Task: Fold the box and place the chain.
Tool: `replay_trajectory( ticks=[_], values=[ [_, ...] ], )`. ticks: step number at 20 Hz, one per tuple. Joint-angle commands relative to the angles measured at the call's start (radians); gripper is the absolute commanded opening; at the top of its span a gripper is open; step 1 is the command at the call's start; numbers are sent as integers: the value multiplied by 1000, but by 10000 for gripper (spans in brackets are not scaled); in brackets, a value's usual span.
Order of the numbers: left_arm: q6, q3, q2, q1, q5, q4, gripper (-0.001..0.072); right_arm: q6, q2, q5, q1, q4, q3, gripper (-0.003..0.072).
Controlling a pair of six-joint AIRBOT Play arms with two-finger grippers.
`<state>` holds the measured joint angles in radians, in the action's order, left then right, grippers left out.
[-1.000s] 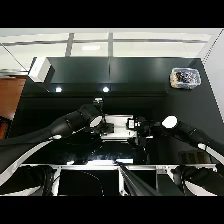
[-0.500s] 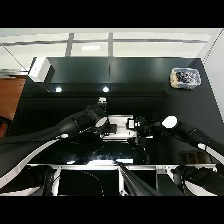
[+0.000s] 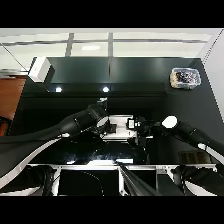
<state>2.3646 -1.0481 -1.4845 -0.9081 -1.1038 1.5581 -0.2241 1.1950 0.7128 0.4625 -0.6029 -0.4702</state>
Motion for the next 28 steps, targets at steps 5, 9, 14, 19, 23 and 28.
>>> replay_trajectory(
  ticks=[5, 9, 14, 19, 23, 28],
  values=[
    [8, -3, -3, 0, -1, -3, 27, 0, 0, 0, 1, 0, 0, 189],
    [8, -7, -2, 0, -10, -3, 319, 0, 0, 0, 1, 0, 0, 189],
    [9, -8, -2, 1, -5, -2, 405, 0, 0, 0, 1, 0, 0, 189],
    [-2, -8, -2, 0, 23, 0, 29, 0, 0, 1, 1, 1, 0, 189],
    [-4, -8, -2, 1, -12, 4, 29, 62, -16, -13, 0, 0, -1, 704],
    [-4, -8, -2, 2, -25, 5, 29, 305, -213, 64, -27, -210, -1, 709]
  ],
)
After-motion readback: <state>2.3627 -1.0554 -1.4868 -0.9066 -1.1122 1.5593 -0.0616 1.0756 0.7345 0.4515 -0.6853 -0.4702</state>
